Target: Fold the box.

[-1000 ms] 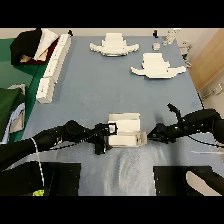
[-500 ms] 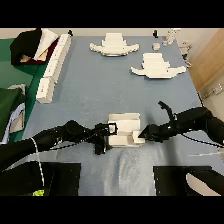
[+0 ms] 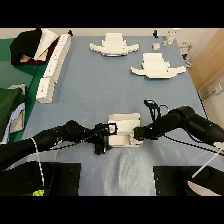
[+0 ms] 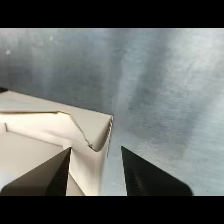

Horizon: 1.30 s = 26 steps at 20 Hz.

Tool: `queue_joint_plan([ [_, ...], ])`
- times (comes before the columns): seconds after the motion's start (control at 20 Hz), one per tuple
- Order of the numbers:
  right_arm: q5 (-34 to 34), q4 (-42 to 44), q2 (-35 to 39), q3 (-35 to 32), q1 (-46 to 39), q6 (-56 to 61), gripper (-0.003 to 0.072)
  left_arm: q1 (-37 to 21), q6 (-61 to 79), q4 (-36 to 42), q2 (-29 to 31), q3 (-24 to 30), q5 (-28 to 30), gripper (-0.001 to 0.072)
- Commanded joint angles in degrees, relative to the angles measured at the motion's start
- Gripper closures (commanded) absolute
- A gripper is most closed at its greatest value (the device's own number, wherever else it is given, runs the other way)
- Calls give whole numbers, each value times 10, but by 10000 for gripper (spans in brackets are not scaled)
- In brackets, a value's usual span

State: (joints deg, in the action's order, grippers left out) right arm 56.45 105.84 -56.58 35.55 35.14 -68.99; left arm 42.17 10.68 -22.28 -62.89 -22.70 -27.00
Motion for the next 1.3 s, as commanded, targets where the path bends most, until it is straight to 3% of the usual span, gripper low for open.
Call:
queue_joint_plan([
  [0.0, 33, -167, -24, 47, 91, 206, 220, 0, 0, 0, 0, 0, 0, 189],
  [0.15, 64, -208, -66, 76, 143, 285, 221, 0, 0, 0, 0, 0, 0, 189],
  [0.4, 69, -208, -127, 97, 169, 337, 234, 0, 0, 0, 0, 0, 0, 189],
  [0.45, 69, -208, -134, 98, 171, 341, 310, 0, 0, 0, 0, 0, 0, 189],
  [0.6, 71, -208, -138, 100, 171, 351, 416, 0, 0, 0, 0, 0, 0, 189],
  [0.65, 71, -208, -138, 101, 171, 351, 570, 0, 0, 0, 0, 0, 0, 189],
  [0.7, 72, -208, -138, 101, 171, 351, 661, 0, 0, 0, 0, 0, 0, 189],
  [0.75, 72, -208, -138, 101, 171, 351, 685, 0, 0, 0, 0, 0, 0, 189],
  [1.0, 73, -199, -137, 101, 173, 351, 683, 0, 0, 0, 0, 0, 0, 189],
  [1.1, 86, -193, -137, 105, 174, 351, 333, 0, 0, 0, 0, 0, 0, 189],
  [1.25, 118, -193, -136, 120, 174, 344, 332, 0, 0, 0, 0, 0, 0, 189],
])
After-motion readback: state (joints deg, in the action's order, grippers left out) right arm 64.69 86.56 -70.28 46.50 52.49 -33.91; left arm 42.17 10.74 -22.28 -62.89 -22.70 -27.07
